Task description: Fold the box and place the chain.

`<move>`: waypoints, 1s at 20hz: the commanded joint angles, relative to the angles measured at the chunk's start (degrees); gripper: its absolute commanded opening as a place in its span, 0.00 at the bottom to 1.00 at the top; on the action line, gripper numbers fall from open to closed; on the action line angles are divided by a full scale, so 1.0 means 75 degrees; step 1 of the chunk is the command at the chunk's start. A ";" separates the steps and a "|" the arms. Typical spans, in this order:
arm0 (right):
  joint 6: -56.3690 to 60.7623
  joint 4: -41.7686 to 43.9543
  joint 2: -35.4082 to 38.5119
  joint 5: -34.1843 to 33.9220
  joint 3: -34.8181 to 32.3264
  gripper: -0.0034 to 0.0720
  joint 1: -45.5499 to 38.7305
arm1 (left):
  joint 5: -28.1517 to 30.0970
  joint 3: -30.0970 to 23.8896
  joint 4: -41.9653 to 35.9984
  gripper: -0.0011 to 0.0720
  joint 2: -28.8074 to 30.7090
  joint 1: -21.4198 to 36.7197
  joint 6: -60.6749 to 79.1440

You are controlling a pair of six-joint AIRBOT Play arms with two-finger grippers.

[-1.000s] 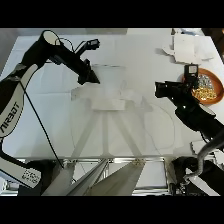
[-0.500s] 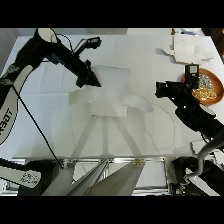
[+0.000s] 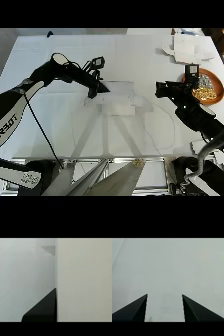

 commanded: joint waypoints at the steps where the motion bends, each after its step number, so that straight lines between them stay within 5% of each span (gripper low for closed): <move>1: 0.0000 0.0003 0.0006 0.0000 0.0000 0.68 0.0006 | 0.0737 -0.0469 0.0082 0.02 -0.0055 0.0047 0.0507; 20: 0.0000 0.0003 0.0006 0.0000 0.0000 0.68 0.0006 | 0.0761 -0.0507 0.0178 0.02 -0.0892 0.0073 0.0507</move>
